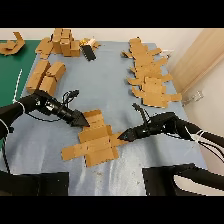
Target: Fold the box.
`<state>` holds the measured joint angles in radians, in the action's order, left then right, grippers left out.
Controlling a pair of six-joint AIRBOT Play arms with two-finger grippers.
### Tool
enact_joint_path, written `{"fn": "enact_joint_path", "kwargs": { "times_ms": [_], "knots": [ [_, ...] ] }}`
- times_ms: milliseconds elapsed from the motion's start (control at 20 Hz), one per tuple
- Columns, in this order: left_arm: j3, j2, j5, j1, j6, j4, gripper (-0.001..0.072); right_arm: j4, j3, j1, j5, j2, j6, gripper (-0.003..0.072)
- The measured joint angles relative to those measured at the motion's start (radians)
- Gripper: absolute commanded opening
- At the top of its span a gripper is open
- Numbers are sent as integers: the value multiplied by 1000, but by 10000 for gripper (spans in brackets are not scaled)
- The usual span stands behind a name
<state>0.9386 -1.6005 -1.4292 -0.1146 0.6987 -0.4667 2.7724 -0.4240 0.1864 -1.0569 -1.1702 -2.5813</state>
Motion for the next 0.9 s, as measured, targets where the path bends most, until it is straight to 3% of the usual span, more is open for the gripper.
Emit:
{"fn": "enact_joint_path", "kwargs": {
  "times_ms": [100,200,450,500,550,600,650,900],
  "knots": [
    [0,0,-8,0,-8,1,290,0,0,0,2,0,3,4],
    [0,0,-12,0,-17,1,103,-1,0,0,2,0,7,4],
    [0,-1,-1,-6,-48,7,100,-2,0,0,6,0,13,4],
    [0,-1,4,-7,-58,13,12,-2,0,0,6,0,15,5],
    [0,-1,10,-8,-72,24,12,-2,0,0,7,0,15,49],
    [0,-1,14,-10,-85,34,13,-4,0,0,10,0,16,219],
    [0,-1,21,-11,-99,43,12,0,0,0,18,0,17,309],
    [0,6,90,-75,-157,72,12,-88,-52,-73,97,1,136,308]
  ]
}}
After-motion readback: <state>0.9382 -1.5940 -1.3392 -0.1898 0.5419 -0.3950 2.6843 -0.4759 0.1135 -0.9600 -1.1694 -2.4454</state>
